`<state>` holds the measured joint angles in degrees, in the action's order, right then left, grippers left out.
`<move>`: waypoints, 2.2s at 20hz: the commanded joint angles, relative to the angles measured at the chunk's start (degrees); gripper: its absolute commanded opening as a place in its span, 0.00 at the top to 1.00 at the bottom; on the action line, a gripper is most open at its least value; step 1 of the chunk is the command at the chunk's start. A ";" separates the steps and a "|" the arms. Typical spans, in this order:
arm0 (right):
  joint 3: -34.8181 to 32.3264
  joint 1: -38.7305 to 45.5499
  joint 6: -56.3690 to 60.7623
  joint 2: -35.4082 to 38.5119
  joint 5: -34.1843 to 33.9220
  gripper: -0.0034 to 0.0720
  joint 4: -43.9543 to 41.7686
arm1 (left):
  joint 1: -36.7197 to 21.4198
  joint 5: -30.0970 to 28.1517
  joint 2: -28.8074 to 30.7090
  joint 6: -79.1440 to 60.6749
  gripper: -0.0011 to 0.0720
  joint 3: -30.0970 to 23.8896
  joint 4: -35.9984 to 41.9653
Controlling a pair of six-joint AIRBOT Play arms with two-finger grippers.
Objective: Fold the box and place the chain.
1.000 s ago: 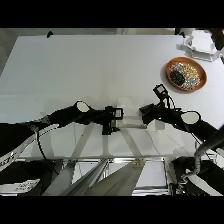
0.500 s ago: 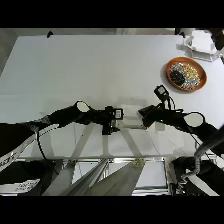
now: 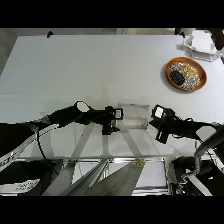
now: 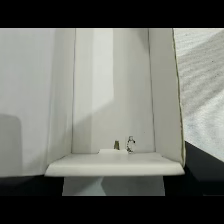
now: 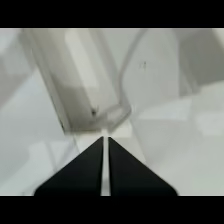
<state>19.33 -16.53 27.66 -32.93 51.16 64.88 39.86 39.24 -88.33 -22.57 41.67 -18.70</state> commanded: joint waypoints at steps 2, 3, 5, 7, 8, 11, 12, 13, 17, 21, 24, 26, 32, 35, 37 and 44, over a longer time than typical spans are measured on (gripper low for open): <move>0.00 0.00 -7.78 1.36 3.89 0.50 11.41 | 0.02 -0.02 0.02 0.07 0.56 0.00 0.02; -0.17 0.00 -11.89 0.61 2.56 0.50 10.99 | 0.02 0.00 0.02 0.07 0.56 0.00 0.02; -0.94 0.00 -17.62 -2.34 -1.60 0.50 7.37 | 0.02 0.00 0.02 0.07 0.56 0.00 0.02; -1.16 0.00 -21.24 -7.08 -4.98 0.51 2.75 | 0.02 0.00 0.02 0.07 0.56 0.00 0.02; -1.16 0.00 -22.25 -9.62 -6.40 0.52 1.16 | 0.02 0.00 0.02 0.07 0.56 0.00 0.02; -1.16 0.00 -23.93 -14.86 -8.13 0.59 -1.73 | 0.02 0.00 0.02 0.07 0.56 0.00 0.02; -1.16 0.00 -24.76 -16.02 -8.70 0.64 -2.97 | 0.02 0.00 0.02 0.04 0.56 0.00 0.02; -1.16 0.00 -25.70 -16.98 -9.20 0.72 -4.98 | 0.02 0.00 0.02 0.07 0.56 0.00 0.02; -1.16 0.00 -26.75 -17.97 -11.45 0.75 -9.44 | 0.02 0.00 0.02 0.04 0.56 0.00 0.02; -1.16 -0.02 -26.82 -17.97 -11.76 0.75 -11.28 | 0.02 -0.02 0.02 0.04 0.56 0.00 0.04; -1.16 -0.02 -31.23 -17.97 -9.49 0.75 -15.10 | 0.02 0.00 0.02 0.07 0.56 0.00 0.02; -1.16 -0.02 -32.24 -17.97 -10.27 0.78 -17.31 | 0.02 0.00 0.02 0.07 0.56 0.00 0.04; -1.18 -0.72 -34.91 -19.39 -10.34 0.91 -21.53 | 0.02 0.00 0.02 0.07 0.56 0.00 0.02; -1.18 -2.51 -37.20 -20.59 -11.80 0.91 -21.66 | 0.02 0.00 0.02 0.07 0.56 0.00 0.04; -1.18 -2.67 -37.20 -21.73 -12.02 0.85 -21.64 | 0.02 0.00 0.02 0.07 0.56 0.00 0.02; -1.18 -2.67 -37.18 -22.27 -13.25 0.50 -21.66 | 0.02 0.00 0.02 0.07 0.56 0.00 0.02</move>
<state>18.17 -19.14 -9.34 -55.02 38.54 43.27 39.86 39.27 -88.33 -22.50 41.69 -18.68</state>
